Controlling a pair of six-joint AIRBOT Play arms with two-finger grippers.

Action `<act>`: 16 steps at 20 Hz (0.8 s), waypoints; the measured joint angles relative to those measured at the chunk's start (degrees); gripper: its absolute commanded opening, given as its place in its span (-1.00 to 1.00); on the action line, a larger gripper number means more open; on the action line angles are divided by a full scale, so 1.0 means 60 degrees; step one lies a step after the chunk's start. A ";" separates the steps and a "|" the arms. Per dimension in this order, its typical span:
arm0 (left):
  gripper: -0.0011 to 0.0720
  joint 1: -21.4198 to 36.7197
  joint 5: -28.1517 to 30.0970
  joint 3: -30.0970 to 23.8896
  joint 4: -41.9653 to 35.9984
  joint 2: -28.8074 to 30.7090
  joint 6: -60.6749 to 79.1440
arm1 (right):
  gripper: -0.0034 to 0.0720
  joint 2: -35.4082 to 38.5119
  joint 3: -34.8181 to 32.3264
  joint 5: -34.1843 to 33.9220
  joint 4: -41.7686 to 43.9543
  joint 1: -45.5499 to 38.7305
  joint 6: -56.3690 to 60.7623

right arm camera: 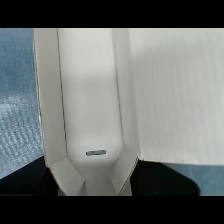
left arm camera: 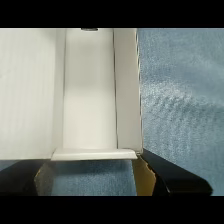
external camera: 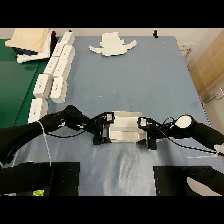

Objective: Fold the box.

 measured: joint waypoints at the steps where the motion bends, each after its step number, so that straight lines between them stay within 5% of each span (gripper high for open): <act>1: 0.93 -0.0011 -0.0015 -0.0036 0.0058 0.0040 -0.0069 | 0.54 0.0000 0.0000 0.0000 0.0000 0.0000 0.0000; 3: 0.80 -0.0022 -0.0025 -0.0076 0.0124 0.0091 -0.0178 | 0.54 0.0000 0.0000 0.0000 0.0000 0.0000 0.0000; 9: 0.80 -0.0295 0.0463 -0.0135 0.0102 0.0138 -0.0521 | 0.54 0.0000 0.0000 -0.0007 0.0004 0.0000 0.0007; 11: 0.28 -0.0386 0.0656 -0.0142 0.0117 0.0142 -0.0583 | 0.54 0.0000 0.0000 -0.0011 0.0004 0.0000 0.0007; 16: 0.27 -0.0474 0.0816 -0.0146 0.0182 0.0157 -0.0663 | 0.54 0.0000 0.0000 -0.0007 0.0000 0.0000 0.0011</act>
